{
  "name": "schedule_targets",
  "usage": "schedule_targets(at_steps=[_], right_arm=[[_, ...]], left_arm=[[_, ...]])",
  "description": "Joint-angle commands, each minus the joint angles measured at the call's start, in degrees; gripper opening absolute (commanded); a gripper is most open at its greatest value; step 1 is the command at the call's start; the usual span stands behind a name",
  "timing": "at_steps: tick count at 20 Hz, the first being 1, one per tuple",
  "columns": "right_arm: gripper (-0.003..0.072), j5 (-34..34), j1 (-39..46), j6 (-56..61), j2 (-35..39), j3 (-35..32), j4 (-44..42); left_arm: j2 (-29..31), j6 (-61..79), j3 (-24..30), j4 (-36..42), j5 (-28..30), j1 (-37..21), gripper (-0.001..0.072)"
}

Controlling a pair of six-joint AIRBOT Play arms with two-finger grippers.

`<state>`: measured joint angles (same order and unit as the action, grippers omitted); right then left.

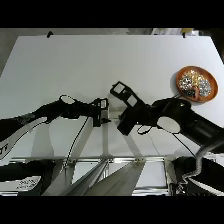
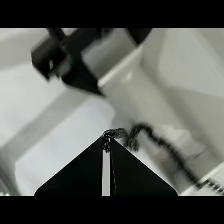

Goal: Fold the box and place the chain.

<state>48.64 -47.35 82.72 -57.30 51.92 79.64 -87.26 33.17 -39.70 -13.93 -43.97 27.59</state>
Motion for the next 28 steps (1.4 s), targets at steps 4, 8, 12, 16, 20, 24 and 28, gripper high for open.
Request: schedule_targets(at_steps=[4, 8, 12, 16, 20, 24, 28], right_arm=[[0.0019, -1.68, 6.21, 0.0, 1.46, 10.6, 2.6], [0.0019, -1.09, 7.85, -0.07, 1.46, 15.34, 2.4], [0.0019, -1.05, 7.85, -0.22, 1.46, 18.62, 2.38], [0.002, 2.54, 7.85, -0.22, 1.22, 18.73, 2.38], [0.002, 11.04, 7.85, -0.24, -1.16, 18.64, 1.66], [0.002, 13.51, 7.85, -0.28, -6.58, 17.42, -0.02], [0.002, 13.42, 7.85, -0.76, -11.89, 14.88, -1.7]], left_arm=[[0.04, 0.0, -0.02, 0.0, 0.02, 0.0, 0.0011], [0.04, 0.0, -0.02, -0.02, 0.0, 0.0, 0.0011], [0.04, 0.0, -0.02, -0.02, 0.0, 0.0, 0.0011], [0.04, 0.0, -0.02, -0.02, 0.0, 0.0, 0.0011], [0.04, 0.0, -0.02, -0.02, 0.0, 0.0, 0.0011], [0.04, 0.0, -0.02, -0.02, 0.0, 0.0, 0.0011], [0.04, 0.0, -0.02, -0.02, 0.0, 0.0, 0.0011]])
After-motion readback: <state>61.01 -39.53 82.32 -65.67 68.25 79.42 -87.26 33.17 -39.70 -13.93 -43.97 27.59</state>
